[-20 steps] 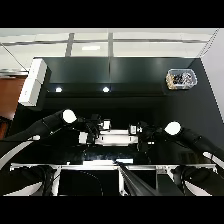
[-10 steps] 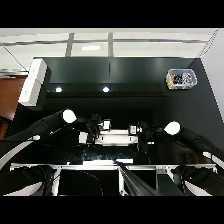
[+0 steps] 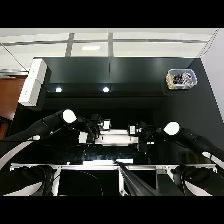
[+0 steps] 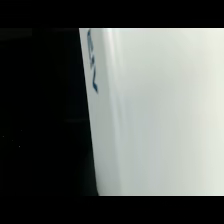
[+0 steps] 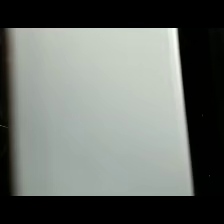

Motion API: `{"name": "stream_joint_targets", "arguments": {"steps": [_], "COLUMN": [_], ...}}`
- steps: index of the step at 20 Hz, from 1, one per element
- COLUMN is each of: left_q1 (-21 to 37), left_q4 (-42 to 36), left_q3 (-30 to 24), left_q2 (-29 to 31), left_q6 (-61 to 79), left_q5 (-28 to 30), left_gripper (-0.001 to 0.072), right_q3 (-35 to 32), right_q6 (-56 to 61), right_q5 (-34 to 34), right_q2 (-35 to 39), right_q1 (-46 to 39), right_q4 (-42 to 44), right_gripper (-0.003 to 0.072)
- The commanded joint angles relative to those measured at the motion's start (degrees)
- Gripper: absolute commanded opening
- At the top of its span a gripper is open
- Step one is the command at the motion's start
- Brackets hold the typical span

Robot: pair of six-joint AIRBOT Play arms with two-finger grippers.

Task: Fold the box and place the chain.

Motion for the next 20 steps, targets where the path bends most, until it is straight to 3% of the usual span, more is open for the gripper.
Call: {"name": "stream_joint_targets", "arguments": {"steps": [1, 6, 7, 8, 11, 12, 13, 14, 15, 16, 20], "left_q1": [0.0, 0.0, 0.0, 0.0, 0.0, 0.0, 0.1, 0.1, 0.1, 0.1, 0.1], "left_q4": [0.0, 0.0, 0.0, 0.0, 0.0, 0.0, 0.2, 1.2, 3.1, 4.7, 17.2], "left_q3": [0.0, 0.0, 0.0, 0.0, 0.0, 0.0, 0.0, 0.2, 0.7, 1.3, 3.0], "left_q2": [0.0, 0.0, 0.0, 0.0, 0.0, 0.0, 0.0, 0.1, 0.3, 0.8, 6.5], "left_q6": [0.0, 0.0, 0.0, 0.0, 0.0, -0.2, -1.1, -2.2, -3.5, -5.1, -15.5], "left_q5": [0.0, 0.0, 0.0, 0.0, 0.0, -0.1, -0.1, -0.1, -0.5, -0.8, -1.7], "left_gripper": [0.0024, 0.0024, 0.0024, 0.0023, 0.0025, 0.0027, 0.0031, 0.0129, 0.0318, 0.0438, 0.0692], "right_q3": [0.1, 0.1, 0.1, 0.1, 0.1, 0.1, 0.1, 0.1, 0.1, 0.1, 0.1], "right_q6": [1.5, 1.6, 1.6, 1.6, 1.6, 1.6, 1.6, 1.6, 1.6, 1.6, 1.6], "right_q5": [-1.3, -1.4, -1.4, -1.4, -1.4, -1.4, -1.3, -1.1, -1.1, -1.1, -1.1], "right_q2": [-0.2, -0.2, -0.2, -0.2, -0.2, -0.2, -0.2, -0.2, -0.2, -0.2, -0.2], "right_q1": [0.4, 0.4, 0.4, 0.4, 0.4, 0.4, 0.4, 0.4, 0.4, 0.4, 0.4], "right_q4": [-0.6, -0.6, -0.7, -0.7, -0.7, -0.7, -0.7, -0.7, -0.8, -0.8, -0.8], "right_gripper": [0.0623, 0.0621, 0.0511, 0.0482, 0.048, 0.0428, 0.026, 0.0209, 0.0206, 0.0206, 0.0205]}}
